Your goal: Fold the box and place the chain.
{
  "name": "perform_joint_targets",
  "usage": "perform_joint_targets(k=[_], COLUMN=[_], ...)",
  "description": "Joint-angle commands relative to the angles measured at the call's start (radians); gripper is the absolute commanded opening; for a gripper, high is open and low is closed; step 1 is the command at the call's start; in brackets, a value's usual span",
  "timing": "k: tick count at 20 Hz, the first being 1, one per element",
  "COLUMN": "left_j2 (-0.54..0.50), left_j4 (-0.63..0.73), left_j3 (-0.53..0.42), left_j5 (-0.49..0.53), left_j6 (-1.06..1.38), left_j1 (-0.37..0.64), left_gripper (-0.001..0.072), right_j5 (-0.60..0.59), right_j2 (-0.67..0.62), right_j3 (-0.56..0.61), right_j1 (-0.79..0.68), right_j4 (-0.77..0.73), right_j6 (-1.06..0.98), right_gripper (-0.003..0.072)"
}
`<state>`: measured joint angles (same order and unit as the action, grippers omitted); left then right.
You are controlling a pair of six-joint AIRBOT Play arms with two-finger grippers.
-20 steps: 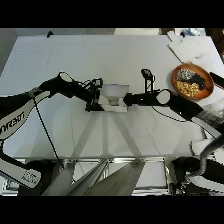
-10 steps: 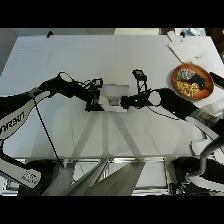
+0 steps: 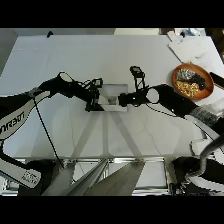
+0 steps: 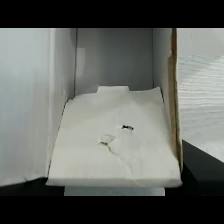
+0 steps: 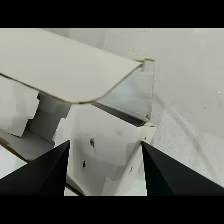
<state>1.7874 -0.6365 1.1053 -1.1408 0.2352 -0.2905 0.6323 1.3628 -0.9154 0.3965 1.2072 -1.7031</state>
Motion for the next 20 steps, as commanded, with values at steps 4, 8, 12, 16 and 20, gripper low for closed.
perform_joint_targets(k=[4,8,12,16,20], left_j2=[0.0,0.0,0.0,0.0,0.0], left_j4=[0.0,0.0,0.0,0.0,0.0], left_j3=[0.0,0.0,0.0,0.0,0.0], left_j5=[0.0,0.0,0.0,0.0,0.0], left_j6=[0.0,0.0,0.0,0.0,0.0], left_j1=[0.0,0.0,0.0,0.0,0.0], left_gripper=[0.0211,0.0211,0.0211,0.0211,0.0211], right_j5=[0.061,0.069,0.057,0.054,0.072], right_j2=[0.002,0.023,0.037,0.038,0.048], right_j3=[-0.01,-0.01,-0.01,-0.012,-0.015], right_j1=[0.001,0.001,0.001,0.002,0.002], right_j4=[0.116,0.174,0.178,0.222,0.265], right_j6=[-0.072,-0.141,-0.141,-0.19,-0.248], right_gripper=[0.0451,0.045,0.045,0.0408,0.0408])
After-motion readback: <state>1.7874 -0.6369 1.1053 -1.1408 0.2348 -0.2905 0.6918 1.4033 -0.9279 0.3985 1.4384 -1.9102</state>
